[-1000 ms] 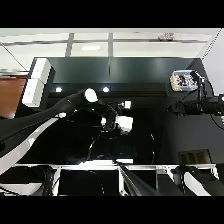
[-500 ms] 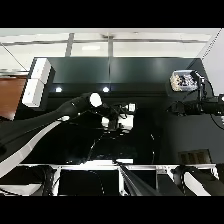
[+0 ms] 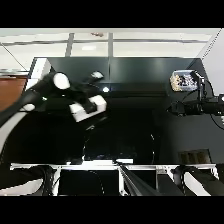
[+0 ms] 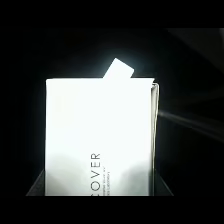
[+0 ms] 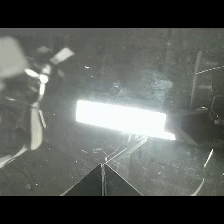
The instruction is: Fold the box and place the chain.
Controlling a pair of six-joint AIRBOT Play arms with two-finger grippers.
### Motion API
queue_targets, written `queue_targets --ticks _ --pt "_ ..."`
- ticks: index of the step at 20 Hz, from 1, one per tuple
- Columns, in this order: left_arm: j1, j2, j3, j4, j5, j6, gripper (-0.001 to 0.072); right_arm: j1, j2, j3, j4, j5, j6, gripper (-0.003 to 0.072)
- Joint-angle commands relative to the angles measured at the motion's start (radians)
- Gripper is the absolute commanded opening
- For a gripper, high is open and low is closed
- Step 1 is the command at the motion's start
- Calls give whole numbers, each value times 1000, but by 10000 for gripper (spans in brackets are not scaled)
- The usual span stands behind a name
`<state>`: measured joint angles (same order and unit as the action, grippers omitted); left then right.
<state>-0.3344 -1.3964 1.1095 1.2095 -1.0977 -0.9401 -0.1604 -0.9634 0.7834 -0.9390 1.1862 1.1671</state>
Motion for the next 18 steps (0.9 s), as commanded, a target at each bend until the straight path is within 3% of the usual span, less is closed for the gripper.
queue_targets --ticks 1,4,9,16,18 --pt "212 28 -4 148 -216 -287 273 0 1 0 0 -1 0 16" --pt "362 40 -39 146 -249 -356 273 0 1 0 0 -1 -1 15" --pt "541 126 -129 190 -209 -357 274 0 1 0 0 -3 -2 15" --pt "816 179 -143 203 -240 -274 275 0 1 0 0 -13 -4 15" --pt "871 179 -143 204 -207 -253 275 0 1 0 0 -18 -4 16"
